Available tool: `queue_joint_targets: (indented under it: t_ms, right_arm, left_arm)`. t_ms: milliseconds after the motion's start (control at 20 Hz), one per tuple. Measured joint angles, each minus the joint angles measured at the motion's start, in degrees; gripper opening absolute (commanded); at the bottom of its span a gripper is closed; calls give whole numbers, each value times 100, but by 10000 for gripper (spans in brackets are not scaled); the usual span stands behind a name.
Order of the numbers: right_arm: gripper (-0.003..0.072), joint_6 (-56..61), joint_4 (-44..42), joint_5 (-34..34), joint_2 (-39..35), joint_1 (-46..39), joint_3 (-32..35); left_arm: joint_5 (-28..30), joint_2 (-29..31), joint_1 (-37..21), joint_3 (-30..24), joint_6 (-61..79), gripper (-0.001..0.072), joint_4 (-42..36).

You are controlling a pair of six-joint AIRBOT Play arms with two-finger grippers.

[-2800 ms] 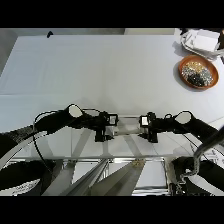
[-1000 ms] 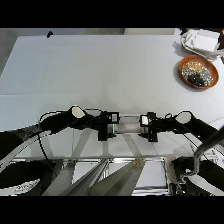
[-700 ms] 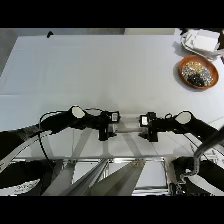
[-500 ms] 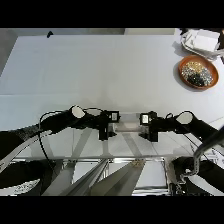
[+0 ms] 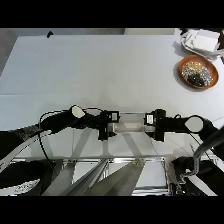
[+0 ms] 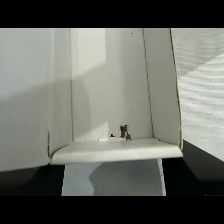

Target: Fold the box and place the chain.

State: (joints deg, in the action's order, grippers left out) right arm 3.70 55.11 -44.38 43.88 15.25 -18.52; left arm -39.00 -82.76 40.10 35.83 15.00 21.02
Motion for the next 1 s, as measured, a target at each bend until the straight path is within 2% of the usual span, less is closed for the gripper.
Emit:
queue_joint_targets:
  t_ms: [100, 150, 200, 250, 300, 450, 600, 800, 1000]
  right_arm:
    - [681, 173, 103, -4, -498, 0, 0]
    - [624, 234, 66, -20, -728, 0, 0]
    - [500, 262, -59, -50, -957, 0, 0]
    - [235, 299, -280, -101, -1132, 0, 0]
    - [23, 323, -599, -179, -1268, 0, 0]
    - [16, 243, -1670, -389, -1399, 0, 0]
    - [16, 109, -2511, -323, -1220, 2, 0]
    - [16, 59, -2973, 389, -599, 2, 0]
    - [16, 55, -3130, 883, 420, 0, -2]
  left_arm:
    - [-7, 0, 0, 0, 2, 311, 0]
    - [-9, 0, 0, 0, 2, 311, 0]
    - [-13, 0, 0, 0, 2, 311, 0]
    - [-15, 0, -2, 0, 2, 311, 0]
    - [-17, 0, -2, 0, 2, 311, 0]
    - [-22, 0, -2, 0, 2, 311, 2]
    - [-24, 0, -2, 0, 4, 311, 2]
    - [-24, 0, -2, 0, 2, 311, 2]
    - [-26, 0, -2, 0, 2, 311, 2]
